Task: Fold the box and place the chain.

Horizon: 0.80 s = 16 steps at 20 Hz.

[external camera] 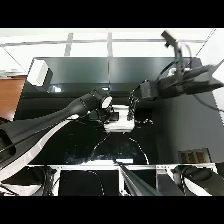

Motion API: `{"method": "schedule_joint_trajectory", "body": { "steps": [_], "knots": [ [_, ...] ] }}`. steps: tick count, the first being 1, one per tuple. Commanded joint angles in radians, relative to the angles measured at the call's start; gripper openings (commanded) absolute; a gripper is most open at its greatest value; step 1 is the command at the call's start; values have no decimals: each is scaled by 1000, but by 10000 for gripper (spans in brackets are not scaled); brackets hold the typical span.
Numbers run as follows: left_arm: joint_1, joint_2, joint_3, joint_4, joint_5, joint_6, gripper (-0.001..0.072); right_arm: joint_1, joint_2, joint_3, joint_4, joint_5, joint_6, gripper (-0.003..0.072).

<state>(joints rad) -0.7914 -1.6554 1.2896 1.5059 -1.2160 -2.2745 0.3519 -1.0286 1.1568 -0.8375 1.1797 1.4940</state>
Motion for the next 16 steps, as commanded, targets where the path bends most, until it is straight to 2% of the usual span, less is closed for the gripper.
{"method": "schedule_joint_trajectory", "body": {
  "steps": [1, 4, 5, 6, 7, 10, 12, 13, 15, 16],
  "knots": [
    [0, -1, 0, 0, 0, 0, 27, 31, -5, -143, 18, -166, 5, 14],
    [0, -1, 0, 0, 0, 0, 27, 39, -13, -198, 18, -209, 5, 15],
    [0, -1, 0, 0, 0, 0, 27, 39, -14, -205, 18, -204, 5, 66],
    [0, -1, 0, 0, 0, 0, 28, 39, -14, -206, 17, -192, 4, 336],
    [0, -1, 0, 0, 0, 0, 28, 30, -13, -205, 15, -171, -2, 411],
    [0, -1, 0, 0, 0, 0, 28, -103, 24, -201, -3, -32, -76, 411],
    [0, -1, 0, 0, 0, 0, 27, -224, 80, -216, -123, 34, -144, 410],
    [0, -1, 0, 0, 0, 0, 28, -274, 110, -248, -177, 25, -184, 410],
    [0, -1, 0, 0, 0, 0, 28, -353, 152, -360, -177, -42, -382, 411],
    [0, -1, 0, 0, 0, 0, 28, -361, 156, -426, -147, -93, -497, 449]
  ]
}}
